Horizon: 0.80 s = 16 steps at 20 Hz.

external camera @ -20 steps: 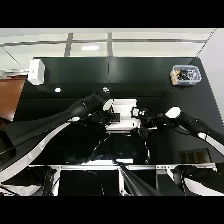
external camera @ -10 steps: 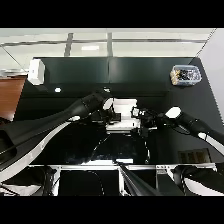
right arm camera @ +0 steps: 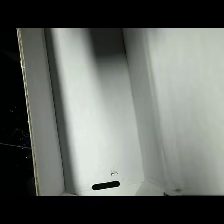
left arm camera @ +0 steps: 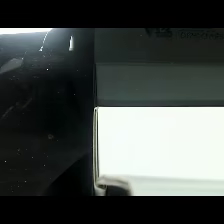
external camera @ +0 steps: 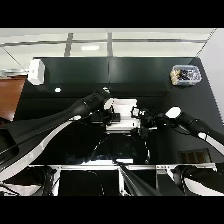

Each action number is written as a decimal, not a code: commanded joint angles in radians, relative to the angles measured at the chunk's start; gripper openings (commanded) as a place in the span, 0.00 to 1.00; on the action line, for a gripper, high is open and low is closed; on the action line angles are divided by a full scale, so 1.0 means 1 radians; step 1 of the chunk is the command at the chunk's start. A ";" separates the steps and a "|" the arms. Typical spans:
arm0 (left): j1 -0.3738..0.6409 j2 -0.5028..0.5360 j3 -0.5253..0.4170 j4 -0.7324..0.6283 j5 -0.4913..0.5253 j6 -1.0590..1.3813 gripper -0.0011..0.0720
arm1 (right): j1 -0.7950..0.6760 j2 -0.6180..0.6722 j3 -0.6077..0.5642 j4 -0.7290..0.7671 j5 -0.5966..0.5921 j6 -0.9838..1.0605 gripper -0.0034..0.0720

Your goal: Fold the box and place the chain.

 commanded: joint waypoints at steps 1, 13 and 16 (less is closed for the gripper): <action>0.000 0.000 0.000 0.001 0.007 0.010 0.05 | 0.000 0.006 0.002 -0.004 -0.001 0.026 0.85; 0.000 0.001 0.004 0.002 0.014 0.021 0.05 | 0.000 0.155 0.009 -0.227 0.088 0.161 0.91; 0.000 0.001 0.004 -0.001 0.021 0.021 0.05 | 0.000 0.148 0.009 -0.201 0.079 0.160 0.20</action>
